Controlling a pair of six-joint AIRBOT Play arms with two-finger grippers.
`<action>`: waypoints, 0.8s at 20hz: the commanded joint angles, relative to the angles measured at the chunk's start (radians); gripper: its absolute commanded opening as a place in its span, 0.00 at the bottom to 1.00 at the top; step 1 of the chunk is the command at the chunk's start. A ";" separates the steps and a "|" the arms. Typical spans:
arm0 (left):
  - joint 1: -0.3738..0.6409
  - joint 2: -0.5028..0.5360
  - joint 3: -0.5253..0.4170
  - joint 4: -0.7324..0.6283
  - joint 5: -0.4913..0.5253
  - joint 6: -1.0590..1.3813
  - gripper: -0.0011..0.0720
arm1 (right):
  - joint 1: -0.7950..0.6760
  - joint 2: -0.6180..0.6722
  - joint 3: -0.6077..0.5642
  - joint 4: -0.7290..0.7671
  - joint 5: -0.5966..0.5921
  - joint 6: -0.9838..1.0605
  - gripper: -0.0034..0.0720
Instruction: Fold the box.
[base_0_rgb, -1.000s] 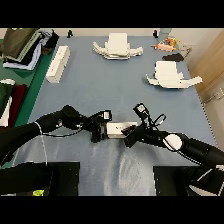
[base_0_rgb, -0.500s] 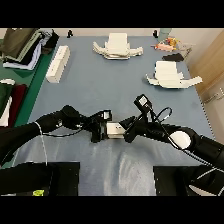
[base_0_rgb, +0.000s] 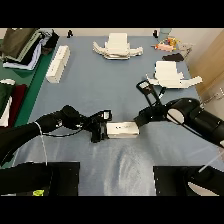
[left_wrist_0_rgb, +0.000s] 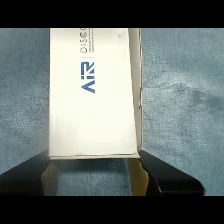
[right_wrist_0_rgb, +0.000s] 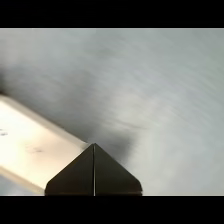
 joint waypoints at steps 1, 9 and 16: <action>0.000 0.000 0.001 -0.006 0.000 -0.001 0.65 | -0.079 -0.040 0.090 -0.155 0.213 0.275 0.05; 0.069 0.073 0.018 0.012 0.002 -0.082 0.65 | -0.080 -0.078 0.090 -0.139 0.210 0.374 0.05; 0.427 0.188 0.018 0.185 0.058 -0.428 0.65 | -0.080 -0.116 0.090 -0.139 0.206 0.374 0.05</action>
